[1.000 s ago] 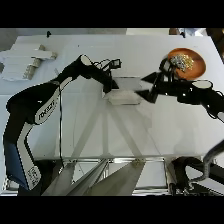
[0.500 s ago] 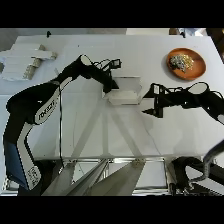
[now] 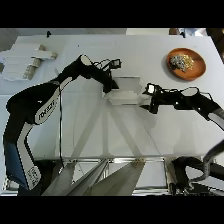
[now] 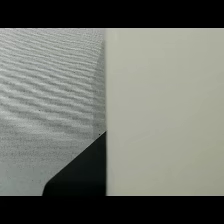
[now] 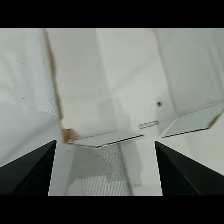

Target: Fold the box and place the chain.

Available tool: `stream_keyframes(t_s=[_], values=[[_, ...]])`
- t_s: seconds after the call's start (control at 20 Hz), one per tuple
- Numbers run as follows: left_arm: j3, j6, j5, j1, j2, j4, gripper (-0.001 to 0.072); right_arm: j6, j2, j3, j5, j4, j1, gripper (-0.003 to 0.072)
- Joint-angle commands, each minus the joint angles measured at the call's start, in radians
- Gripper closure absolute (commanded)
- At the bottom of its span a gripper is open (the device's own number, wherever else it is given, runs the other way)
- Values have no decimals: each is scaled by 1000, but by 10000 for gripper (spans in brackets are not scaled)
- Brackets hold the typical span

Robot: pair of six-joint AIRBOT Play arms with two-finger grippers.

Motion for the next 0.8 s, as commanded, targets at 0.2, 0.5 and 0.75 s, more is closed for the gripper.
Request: stream_keyframes(t_s=[0.2, 0.5, 0.75], values=[[0, 0, 0, 0, -1, 0, 693, -68, -47, 4, -77, 137, 6, 6], [0, 0, 0, 0, -1, 0, 693, -32, -47, 59, -75, 134, 6, 6], [0, 0, 0, 0, -1, 0, 693, -4, -61, 101, -72, 83, -12, 6]])
